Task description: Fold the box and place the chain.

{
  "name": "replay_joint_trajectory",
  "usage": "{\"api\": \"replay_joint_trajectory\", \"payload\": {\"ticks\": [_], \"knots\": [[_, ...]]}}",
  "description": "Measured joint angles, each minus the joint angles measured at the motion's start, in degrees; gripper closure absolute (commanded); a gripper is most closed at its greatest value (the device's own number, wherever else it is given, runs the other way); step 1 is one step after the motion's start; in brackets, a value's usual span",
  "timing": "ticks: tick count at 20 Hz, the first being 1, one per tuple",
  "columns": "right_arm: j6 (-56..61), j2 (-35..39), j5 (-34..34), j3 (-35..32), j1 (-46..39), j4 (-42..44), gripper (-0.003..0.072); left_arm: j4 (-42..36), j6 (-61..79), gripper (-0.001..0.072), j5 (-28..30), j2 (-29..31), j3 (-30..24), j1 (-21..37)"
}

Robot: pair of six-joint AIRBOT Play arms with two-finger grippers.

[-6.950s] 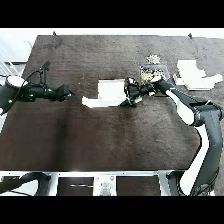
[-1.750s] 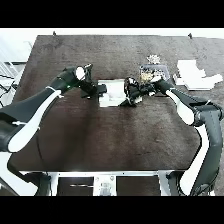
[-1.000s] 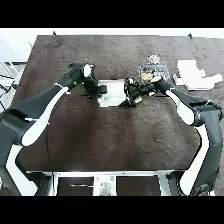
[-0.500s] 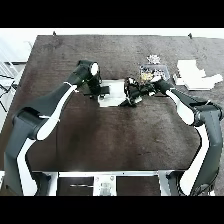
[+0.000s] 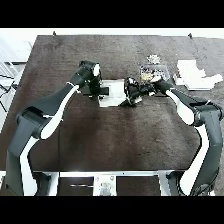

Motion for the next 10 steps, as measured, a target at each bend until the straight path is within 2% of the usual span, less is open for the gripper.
{"api": "replay_joint_trajectory", "payload": {"ticks": [1,2,3,4,9,10], "knots": [[0.0,0.0,0.0,0.0,0.0,0.0,0.0111,0.1,0.0,0.0535,0.1,-0.1,0.0,0.0],[0.0,0.0,0.0,0.0,0.0,0.0,0.011,0.1,0.1,0.06,0.1,-0.2,0.0,0.0],[0.0,0.0,0.0,0.0,0.0,0.1,0.011,0.1,0.2,0.0603,0.2,-0.2,0.0,0.0],[0.0,0.0,0.0,0.0,0.1,0.1,0.011,0.2,0.3,0.0683,0.1,-0.2,0.0,0.0],[0.1,0.0,0.2,0.0,0.0,0.1,0.0111,0.6,1.4,0.068,0.2,-0.3,0.0,0.0],[0.0,0.0,0.2,0.0,0.0,0.1,0.011,0.6,1.8,0.042,0.3,-0.3,0.0,0.0]]}}
